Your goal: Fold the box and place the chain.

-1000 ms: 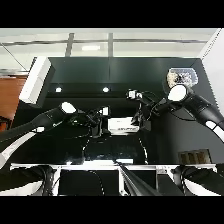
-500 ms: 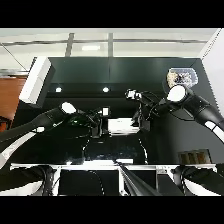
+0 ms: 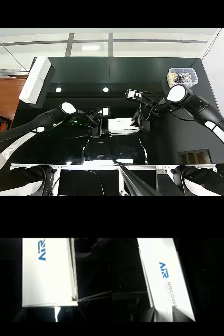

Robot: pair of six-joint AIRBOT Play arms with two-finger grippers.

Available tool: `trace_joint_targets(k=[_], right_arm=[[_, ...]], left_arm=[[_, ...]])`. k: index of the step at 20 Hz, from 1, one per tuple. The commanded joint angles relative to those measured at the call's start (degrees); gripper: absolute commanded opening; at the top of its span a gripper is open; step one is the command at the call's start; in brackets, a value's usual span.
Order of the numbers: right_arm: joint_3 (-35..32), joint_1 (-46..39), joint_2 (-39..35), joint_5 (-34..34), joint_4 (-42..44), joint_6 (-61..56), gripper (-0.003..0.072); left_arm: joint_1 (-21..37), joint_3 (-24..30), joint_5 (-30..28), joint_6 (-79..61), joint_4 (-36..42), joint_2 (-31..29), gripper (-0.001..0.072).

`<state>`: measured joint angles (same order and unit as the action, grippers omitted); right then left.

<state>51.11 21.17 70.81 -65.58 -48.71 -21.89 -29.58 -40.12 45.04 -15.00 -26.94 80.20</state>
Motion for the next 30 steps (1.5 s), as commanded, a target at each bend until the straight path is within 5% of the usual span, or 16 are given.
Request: trace_joint_targets(k=[1,9,11,26,30], right_arm=[[-0.02,0.04,0.02,0.35,-0.13,0.0,0.0171],[-0.02,0.07,0.02,-0.7,-1.09,-0.17,0.0174],[-0.02,0.04,0.02,-0.59,-1.09,-0.17,0.0269],[-2.45,0.48,-0.02,0.42,0.44,-0.39,0.0265],[0.11,-2.45,-2.71,-2.84,3.78,-8.61,0.0266]], left_arm=[[0.04,-0.04,0.04,0.0,0.0,0.02,0.0287],[0.04,-0.04,0.04,0.0,0.0,0.02,0.0287],[0.04,-0.04,0.04,0.0,0.0,0.02,0.0287],[0.04,-0.04,0.04,0.0,0.0,0.02,0.0287],[0.07,-0.04,0.02,0.0,0.02,0.02,0.0287]])
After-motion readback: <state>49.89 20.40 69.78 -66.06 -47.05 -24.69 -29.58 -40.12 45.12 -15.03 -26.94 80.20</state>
